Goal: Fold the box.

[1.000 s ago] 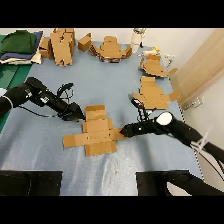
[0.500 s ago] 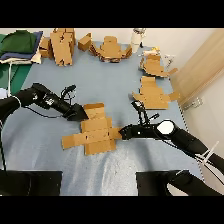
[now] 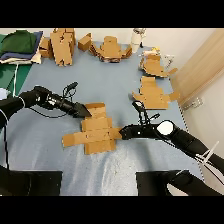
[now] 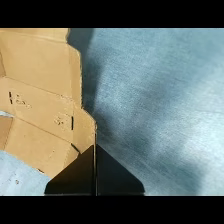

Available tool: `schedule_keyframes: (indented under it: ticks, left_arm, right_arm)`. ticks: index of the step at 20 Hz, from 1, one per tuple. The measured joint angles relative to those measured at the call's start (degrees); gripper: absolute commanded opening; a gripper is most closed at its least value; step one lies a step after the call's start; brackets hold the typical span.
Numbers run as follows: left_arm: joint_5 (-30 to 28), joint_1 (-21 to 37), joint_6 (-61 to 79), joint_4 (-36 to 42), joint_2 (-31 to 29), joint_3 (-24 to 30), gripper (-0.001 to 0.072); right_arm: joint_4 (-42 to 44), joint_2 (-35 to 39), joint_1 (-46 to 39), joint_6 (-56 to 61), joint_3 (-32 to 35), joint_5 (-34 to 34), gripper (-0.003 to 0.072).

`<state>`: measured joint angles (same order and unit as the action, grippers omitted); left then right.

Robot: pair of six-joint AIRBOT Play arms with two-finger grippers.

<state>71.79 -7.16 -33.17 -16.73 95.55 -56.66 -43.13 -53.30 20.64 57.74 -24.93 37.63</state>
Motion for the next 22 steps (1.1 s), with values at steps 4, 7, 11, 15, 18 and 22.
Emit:
schedule_keyframes:
  ticks: [4,7,11,15,18,22]
  left_arm:
    - [1.64,0.00,4.15,2.95,1.09,-0.22,0.0339]
    - [2.08,-0.35,6.43,4.07,1.33,-0.33,0.0145]
    - [2.34,-1.92,9.20,4.63,1.46,-0.37,0.0144]
    - [2.36,-2.78,10.82,4.87,1.46,-0.37,0.0051]
    - [2.36,-2.60,11.82,5.03,1.46,-0.37,0.0015]
    - [2.10,-2.19,14.12,4.94,1.46,-0.37,0.0015]
  right_arm:
    - [-0.59,-0.02,0.02,0.96,0.00,0.02,0.0001]
    - [-0.81,0.00,0.00,1.40,0.00,0.02,0.0001]
    - [-0.98,0.00,0.00,1.79,0.00,0.02,0.0001]
    - [-1.01,0.00,0.00,1.84,0.00,0.04,0.0001]
    - [-1.11,0.00,0.00,2.05,0.00,0.09,0.0003]
    - [-1.22,0.02,0.02,2.25,0.00,0.04,0.0244]
